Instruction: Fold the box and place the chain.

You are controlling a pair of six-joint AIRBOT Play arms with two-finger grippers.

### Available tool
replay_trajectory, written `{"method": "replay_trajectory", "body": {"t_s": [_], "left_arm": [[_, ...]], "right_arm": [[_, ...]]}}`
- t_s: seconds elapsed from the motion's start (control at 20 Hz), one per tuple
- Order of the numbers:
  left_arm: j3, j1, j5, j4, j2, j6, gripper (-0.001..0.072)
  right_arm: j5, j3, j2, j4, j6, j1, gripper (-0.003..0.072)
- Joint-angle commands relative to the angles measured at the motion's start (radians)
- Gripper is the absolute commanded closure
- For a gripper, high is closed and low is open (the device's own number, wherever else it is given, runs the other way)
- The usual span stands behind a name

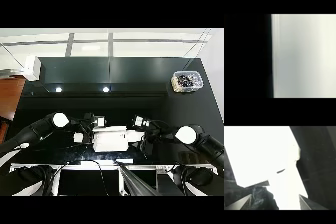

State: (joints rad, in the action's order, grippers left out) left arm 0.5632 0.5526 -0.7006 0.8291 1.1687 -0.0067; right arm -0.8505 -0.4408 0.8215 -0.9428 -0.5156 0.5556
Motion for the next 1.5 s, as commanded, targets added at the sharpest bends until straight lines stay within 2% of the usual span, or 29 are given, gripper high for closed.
{"method": "replay_trajectory", "body": {"t_s": [0.0, 0.25, 0.45, 0.7, 0.85, 0.9, 0.95, 1.2, 1.25, 1.45], "left_arm": [[-0.001, 0.0, -0.024, 0.001, 0.001, 0.004, 0.0678], [-0.001, 0.0, -0.013, 0.001, 0.001, 0.003, 0.0678], [-0.001, 0.0, -0.013, 0.0, 0.001, 0.003, 0.0677], [-0.001, 0.0, -0.013, 0.0, 0.001, 0.003, 0.0677], [-0.001, 0.0, -0.01, 0.0, 0.001, 0.003, 0.0677], [-0.001, 0.0, -0.008, 0.0, 0.001, 0.003, 0.0677], [-0.001, 0.0, -0.008, 0.0, 0.001, 0.003, 0.0677], [-0.001, 0.0, -0.008, 0.0, 0.001, 0.003, 0.0677], [-0.001, 0.0, -0.009, 0.0, 0.001, 0.003, 0.0677], [-0.001, 0.0, -0.009, 0.0, 0.001, 0.003, 0.0677]], "right_arm": [[0.042, 0.042, 0.0, 0.0, 0.066, 0.06, 0.0011], [0.096, 0.086, 0.002, 0.009, 0.066, 0.12, 0.0011], [0.204, 0.089, 0.029, 0.059, 0.045, 0.163, 0.0012], [0.232, 0.089, 0.08, 0.064, 0.045, 0.205, 0.0011], [0.298, 0.089, 0.081, 0.064, 0.003, 0.246, 0.0012], [0.321, 0.089, 0.08, 0.068, -0.024, 0.246, 0.005], [0.336, 0.089, 0.08, 0.078, -0.029, 0.246, 0.0048], [0.339, 0.084, 0.08, 0.097, -0.03, 0.246, 0.0045], [0.338, 0.082, 0.08, 0.097, -0.03, 0.246, -0.0019], [0.341, 0.053, 0.08, 0.092, -0.03, 0.246, -0.0019]]}}
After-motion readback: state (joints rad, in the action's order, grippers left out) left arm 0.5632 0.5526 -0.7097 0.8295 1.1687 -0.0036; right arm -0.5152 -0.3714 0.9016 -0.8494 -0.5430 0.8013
